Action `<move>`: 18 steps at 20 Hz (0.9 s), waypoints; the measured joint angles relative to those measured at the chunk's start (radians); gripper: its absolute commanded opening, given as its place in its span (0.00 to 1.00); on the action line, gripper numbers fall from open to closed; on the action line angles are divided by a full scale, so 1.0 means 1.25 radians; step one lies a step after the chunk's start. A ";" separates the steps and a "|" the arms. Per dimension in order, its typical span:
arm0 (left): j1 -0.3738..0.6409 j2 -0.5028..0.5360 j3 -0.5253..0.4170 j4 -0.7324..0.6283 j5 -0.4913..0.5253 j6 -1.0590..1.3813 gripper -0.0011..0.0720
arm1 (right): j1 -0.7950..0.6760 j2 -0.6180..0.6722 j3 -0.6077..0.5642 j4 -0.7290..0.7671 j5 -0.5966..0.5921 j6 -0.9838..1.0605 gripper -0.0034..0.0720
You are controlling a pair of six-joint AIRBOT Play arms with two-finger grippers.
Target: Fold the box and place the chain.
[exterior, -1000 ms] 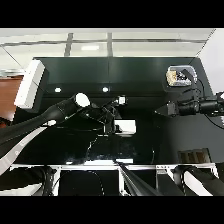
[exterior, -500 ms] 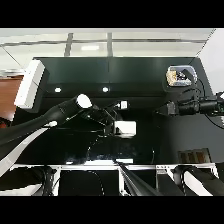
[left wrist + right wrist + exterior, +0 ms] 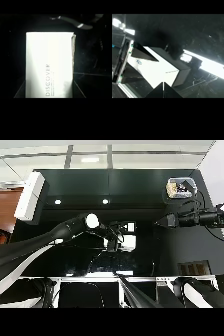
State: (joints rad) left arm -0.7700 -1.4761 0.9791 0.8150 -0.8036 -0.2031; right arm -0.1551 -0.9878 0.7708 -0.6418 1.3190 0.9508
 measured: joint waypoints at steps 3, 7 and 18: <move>0.019 0.053 0.010 0.127 -0.022 -0.164 0.49 | 0.000 0.000 0.000 -0.005 -0.001 0.000 0.06; 0.144 0.168 0.006 0.322 -0.117 -0.390 0.49 | 0.000 0.000 0.000 -0.010 -0.002 0.000 0.06; 0.998 0.412 -0.174 0.493 -0.350 -0.583 0.50 | 0.000 0.000 0.000 -0.012 -0.023 0.002 0.06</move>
State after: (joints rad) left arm 0.4774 -0.9607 0.7612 1.4311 -1.2415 -0.9314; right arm -0.1551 -0.9878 0.7708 -0.6563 1.2896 0.9539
